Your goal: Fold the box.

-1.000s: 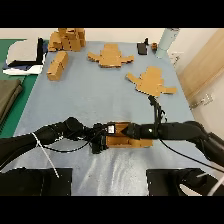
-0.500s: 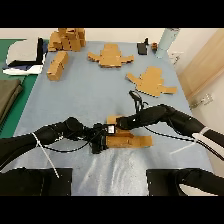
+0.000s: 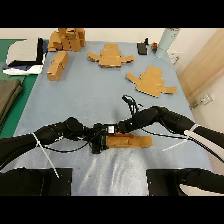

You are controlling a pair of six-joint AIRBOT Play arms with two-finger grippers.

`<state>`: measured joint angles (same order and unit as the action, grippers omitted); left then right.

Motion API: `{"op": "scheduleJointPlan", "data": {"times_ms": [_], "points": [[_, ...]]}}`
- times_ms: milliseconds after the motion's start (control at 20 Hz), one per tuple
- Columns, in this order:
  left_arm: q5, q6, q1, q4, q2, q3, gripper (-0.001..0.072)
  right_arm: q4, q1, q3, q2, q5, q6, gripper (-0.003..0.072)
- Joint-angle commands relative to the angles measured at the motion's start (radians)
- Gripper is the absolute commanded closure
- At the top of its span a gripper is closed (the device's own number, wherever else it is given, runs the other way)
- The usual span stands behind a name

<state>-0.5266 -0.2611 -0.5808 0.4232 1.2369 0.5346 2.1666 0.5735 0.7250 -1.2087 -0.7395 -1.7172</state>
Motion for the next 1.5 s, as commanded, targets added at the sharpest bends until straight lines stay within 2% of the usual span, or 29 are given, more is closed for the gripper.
{"op": "scheduleJointPlan", "data": {"times_ms": [0,150,300,450,600,650,700,750,950,1000,1050,1300,1450], "points": [[0.001,0.0,0.001,0.0,0.0,0.0,0.0246,-0.062,-0.001,0.014,0.084,0.006,-0.029,0.0683],[0.001,0.0,0.001,0.0,0.0,0.0,0.0246,-0.224,-0.007,0.015,0.239,-0.023,0.049,0.0683],[0.001,0.0,0.001,0.0,0.0,0.0,0.0246,-0.415,-0.006,0.012,0.377,-0.182,0.148,0.0682],[0.001,0.0,0.001,0.0,0.0,0.0,0.0246,-0.419,0.007,-0.063,0.53,-0.298,0.147,0.0683],[0.0,0.0,0.001,0.0,0.0,0.0,0.0246,-0.409,0.068,-0.235,0.694,-0.366,0.005,0.0681],[0.0,0.0,0.001,0.0,0.0,0.0,0.0246,-0.415,0.082,-0.286,0.728,-0.378,-0.049,0.0617],[0.001,0.0,0.001,0.0,0.0,0.0,0.0246,-0.433,0.088,-0.328,0.753,-0.376,-0.092,0.0404],[0.001,0.0,0.001,0.0,0.001,0.0,0.0246,-0.443,0.089,-0.352,0.761,-0.364,-0.141,0.0266],[0.001,0.0,0.001,0.0,0.0,0.0,0.0246,-0.458,0.089,-0.36,0.735,-0.267,-0.416,0.0242],[0.0,0.0,0.001,0.0,0.0,0.0,0.0246,-0.486,0.088,-0.36,0.721,-0.233,-0.469,0.0171],[0.0,0.0,0.001,0.0,0.0,0.0,0.0246,-0.502,0.088,-0.36,0.7,-0.201,-0.503,0.0149],[0.001,0.0,0.001,0.0,0.0,0.0,0.0246,-0.504,0.089,-0.36,0.547,0.084,-0.536,0.0149],[0.001,0.0,0.001,0.0,0.001,0.0,0.0246,-0.464,0.097,-0.36,0.472,0.148,-0.536,0.0149]]}}
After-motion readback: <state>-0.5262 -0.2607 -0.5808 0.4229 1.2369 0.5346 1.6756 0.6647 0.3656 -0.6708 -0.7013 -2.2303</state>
